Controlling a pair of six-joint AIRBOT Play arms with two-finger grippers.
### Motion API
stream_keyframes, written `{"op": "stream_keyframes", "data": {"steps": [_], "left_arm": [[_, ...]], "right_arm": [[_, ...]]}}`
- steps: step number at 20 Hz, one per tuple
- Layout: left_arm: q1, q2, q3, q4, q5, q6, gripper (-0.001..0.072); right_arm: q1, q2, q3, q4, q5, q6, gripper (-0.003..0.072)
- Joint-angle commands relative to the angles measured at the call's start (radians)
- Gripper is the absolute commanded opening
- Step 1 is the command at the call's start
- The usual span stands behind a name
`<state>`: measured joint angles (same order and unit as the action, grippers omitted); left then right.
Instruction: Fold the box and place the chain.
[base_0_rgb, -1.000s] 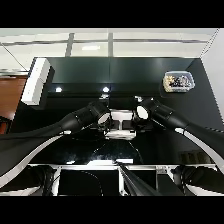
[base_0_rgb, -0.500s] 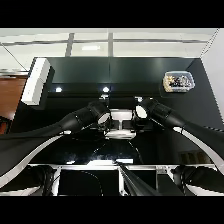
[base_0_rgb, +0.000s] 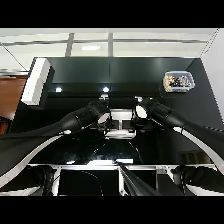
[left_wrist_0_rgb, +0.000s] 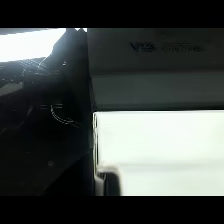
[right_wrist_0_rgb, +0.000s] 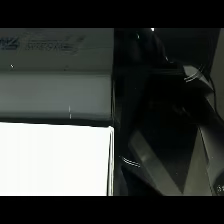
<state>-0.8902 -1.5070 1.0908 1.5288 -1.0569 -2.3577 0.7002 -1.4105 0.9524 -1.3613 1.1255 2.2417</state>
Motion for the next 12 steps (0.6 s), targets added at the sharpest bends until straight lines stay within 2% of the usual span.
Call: {"op": "stream_keyframes", "data": {"steps": [1,5,7,10,12], "left_arm": [[0.000,0.000,0.000,-0.001,0.000,0.000,0.0027],[0.000,0.000,0.000,-0.001,0.000,0.000,0.0027],[0.000,0.000,0.000,-0.001,0.000,0.000,0.0027],[0.000,0.000,0.000,-0.001,0.000,0.000,0.0027],[0.000,0.000,0.000,-0.001,-0.003,0.000,0.0027]], "right_arm": [[0.000,-0.001,0.001,-0.003,0.007,0.000,0.0015],[0.000,-0.001,0.001,-0.007,-0.013,-0.001,0.0021],[0.000,0.003,0.001,-0.035,-0.004,-0.002,0.0275],[0.000,0.049,0.002,-0.061,0.010,-0.094,0.0275],[0.000,0.131,0.002,-0.062,0.026,-0.190,0.0275]]}}
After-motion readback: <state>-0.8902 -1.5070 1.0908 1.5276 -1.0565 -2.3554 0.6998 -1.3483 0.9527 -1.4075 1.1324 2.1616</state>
